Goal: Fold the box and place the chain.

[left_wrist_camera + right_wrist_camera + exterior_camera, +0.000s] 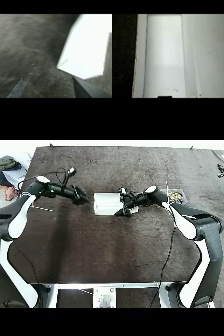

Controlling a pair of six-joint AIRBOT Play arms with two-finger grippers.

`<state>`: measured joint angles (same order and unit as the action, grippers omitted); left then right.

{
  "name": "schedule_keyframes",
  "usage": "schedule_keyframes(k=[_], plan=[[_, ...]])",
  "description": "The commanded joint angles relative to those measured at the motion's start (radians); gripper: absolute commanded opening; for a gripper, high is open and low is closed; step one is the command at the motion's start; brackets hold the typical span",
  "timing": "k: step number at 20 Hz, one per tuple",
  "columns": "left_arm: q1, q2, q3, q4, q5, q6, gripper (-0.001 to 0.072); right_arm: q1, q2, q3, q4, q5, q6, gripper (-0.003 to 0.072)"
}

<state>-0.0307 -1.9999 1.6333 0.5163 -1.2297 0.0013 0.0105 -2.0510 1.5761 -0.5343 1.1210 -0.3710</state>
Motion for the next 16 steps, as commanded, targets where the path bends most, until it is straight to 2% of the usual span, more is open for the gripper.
schedule_keyframes(k=[1,2,7,16], plan=[[-0.004,-0.050,-0.006,-0.016,-0.101,0.307,0.0677,0.000,0.000,0.000,0.000,0.000,0.000,0.0236],[-0.014,-0.053,-0.011,-0.016,-0.120,0.370,0.0720,0.000,0.000,0.000,0.000,0.000,0.000,0.0235],[-0.065,-0.066,-0.032,-0.024,-0.097,0.446,0.0720,0.000,0.000,0.000,0.000,0.000,0.000,0.0235],[-0.085,-0.067,-0.044,-0.077,-0.119,0.446,0.0720,0.000,0.000,0.000,0.000,0.000,0.000,0.0235]])
